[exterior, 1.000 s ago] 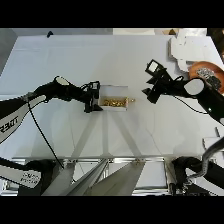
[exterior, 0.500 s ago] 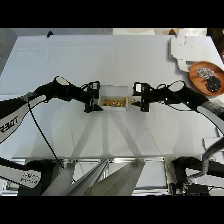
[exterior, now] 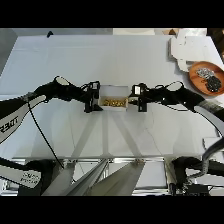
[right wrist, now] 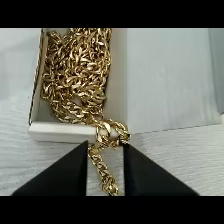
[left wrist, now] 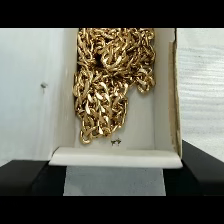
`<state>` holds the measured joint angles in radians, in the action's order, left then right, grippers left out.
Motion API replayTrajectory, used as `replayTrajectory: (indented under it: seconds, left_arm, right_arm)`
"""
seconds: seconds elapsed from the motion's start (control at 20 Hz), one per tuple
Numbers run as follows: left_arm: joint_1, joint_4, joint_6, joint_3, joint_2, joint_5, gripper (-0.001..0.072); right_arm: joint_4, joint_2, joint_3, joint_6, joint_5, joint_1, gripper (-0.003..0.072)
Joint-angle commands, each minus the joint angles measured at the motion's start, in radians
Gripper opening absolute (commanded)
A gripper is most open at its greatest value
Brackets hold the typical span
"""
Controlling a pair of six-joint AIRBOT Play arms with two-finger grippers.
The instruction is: Fold the box and place the chain.
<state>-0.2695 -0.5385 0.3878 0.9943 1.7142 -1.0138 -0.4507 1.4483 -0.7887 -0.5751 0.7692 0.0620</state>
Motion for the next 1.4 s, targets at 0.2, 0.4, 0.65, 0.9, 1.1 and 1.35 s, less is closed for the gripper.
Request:
replayTrajectory:
  seconds: [0.2, 0.4, 0.65, 0.9, 1.1, 1.35]
  left_arm:
    - [0.0, 0.0, 0.0, 0.0, 0.0, 0.0, 0.0337]
    - [0.0, 0.0, 0.0, 0.0, 0.0, 0.0, 0.0337]
    - [0.0, 0.0, 0.0, 0.0, 0.0, 0.0, 0.0337]
    - [0.0, 0.0, 0.0, 0.0, 0.0, 0.0, 0.0337]
    - [0.0, 0.0, 0.0, 0.0, 0.0, 0.0, 0.0337]
    - [0.0, 0.0, 0.0, 0.0, 0.0, 0.0, 0.0337]
  right_arm:
    - [0.017, 0.001, 0.0, -0.01, -0.006, 0.001, 0.0019]
    - [-0.016, -0.012, 0.0, 0.034, -0.073, 0.001, 0.0018]
    - [-0.138, -0.099, 0.0, 0.153, -0.109, 0.001, 0.0017]
    - [-0.164, -0.245, 0.0, 0.245, -0.095, 0.002, 0.0017]
    - [-0.123, -0.345, -0.001, 0.261, -0.108, 0.066, 0.0018]
    - [-0.09, -0.349, -0.001, 0.309, -0.253, 0.211, 0.0018]
